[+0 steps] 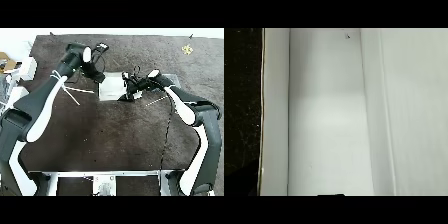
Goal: Fold the box and place the chain.
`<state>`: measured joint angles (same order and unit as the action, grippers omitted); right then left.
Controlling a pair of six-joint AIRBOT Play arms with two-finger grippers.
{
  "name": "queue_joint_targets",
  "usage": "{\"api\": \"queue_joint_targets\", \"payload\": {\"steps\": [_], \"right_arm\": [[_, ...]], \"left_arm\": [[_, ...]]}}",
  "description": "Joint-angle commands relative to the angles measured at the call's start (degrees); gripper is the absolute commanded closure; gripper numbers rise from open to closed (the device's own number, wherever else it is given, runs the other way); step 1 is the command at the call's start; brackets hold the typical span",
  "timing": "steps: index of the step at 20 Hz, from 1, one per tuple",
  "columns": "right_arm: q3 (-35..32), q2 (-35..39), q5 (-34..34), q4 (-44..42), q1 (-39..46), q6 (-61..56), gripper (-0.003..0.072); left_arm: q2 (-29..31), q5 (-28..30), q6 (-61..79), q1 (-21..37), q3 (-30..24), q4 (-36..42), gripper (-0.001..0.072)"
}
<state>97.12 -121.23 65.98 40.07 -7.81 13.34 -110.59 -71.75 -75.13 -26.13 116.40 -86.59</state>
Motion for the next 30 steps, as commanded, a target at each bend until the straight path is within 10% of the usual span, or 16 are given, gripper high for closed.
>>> {"api": "queue_joint_targets", "payload": {"steps": [1,10,13,18,30], "right_arm": [[0.0,0.0,0.0,0.0,0.0,0.0,0.0267],[0.0,0.0,0.0,0.0,0.0,0.0,0.0267],[0.0,0.0,0.0,0.0,0.0,0.0,0.0267],[0.0,0.0,0.0,0.0,0.0,0.0,0.0267],[0.0,0.0,0.0,0.0,0.0,0.0,0.0267]], "left_arm": [[0.2,2.4,19.6,6.8,-0.3,17.4,0.0235],[-4.7,-6.4,67.7,24.1,-12.3,60.0,0.0235],[-10.4,-9.0,71.6,24.7,-12.4,62.2,0.0234],[-13.6,-11.3,86.8,23.3,-12.4,60.2,0.0006],[-14.5,-8.4,94.8,19.9,-13.5,59.8,0.0005]]}}
